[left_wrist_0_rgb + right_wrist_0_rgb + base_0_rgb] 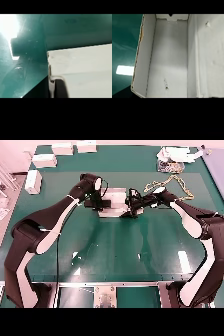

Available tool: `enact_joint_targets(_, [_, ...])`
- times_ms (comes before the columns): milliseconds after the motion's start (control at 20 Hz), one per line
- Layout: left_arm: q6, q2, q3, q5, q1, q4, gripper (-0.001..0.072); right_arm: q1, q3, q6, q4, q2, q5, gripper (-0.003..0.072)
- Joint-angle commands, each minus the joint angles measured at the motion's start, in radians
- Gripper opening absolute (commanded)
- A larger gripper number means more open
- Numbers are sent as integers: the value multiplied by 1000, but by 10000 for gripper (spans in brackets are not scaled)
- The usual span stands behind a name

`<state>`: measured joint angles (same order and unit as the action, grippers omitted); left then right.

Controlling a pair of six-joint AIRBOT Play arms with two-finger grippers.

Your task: Fold the box and place the chain.

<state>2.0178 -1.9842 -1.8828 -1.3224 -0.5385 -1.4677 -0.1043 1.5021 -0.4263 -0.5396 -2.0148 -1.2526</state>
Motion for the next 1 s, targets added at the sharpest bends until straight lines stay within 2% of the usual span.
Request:
enact_joint_targets(0, [-10,0,-1,5,0,3,22,0,0,0,0,0,2,580])
enact_joint_targets(400, [-14,1,-30,-18,0,7,24,0,0,0,0,0,2,580])
enact_joint_targets(450, [-14,1,-30,-21,0,7,143,0,0,0,0,0,2,580])
enact_joint_targets(500, [-15,1,-30,-24,0,9,426,0,0,0,0,0,2,580])
enact_joint_targets(550, [-24,1,-30,-26,0,8,576,0,0,0,0,0,2,580])
enact_joint_targets(950, [-36,1,-30,-23,0,9,576,0,0,0,0,0,3,580])
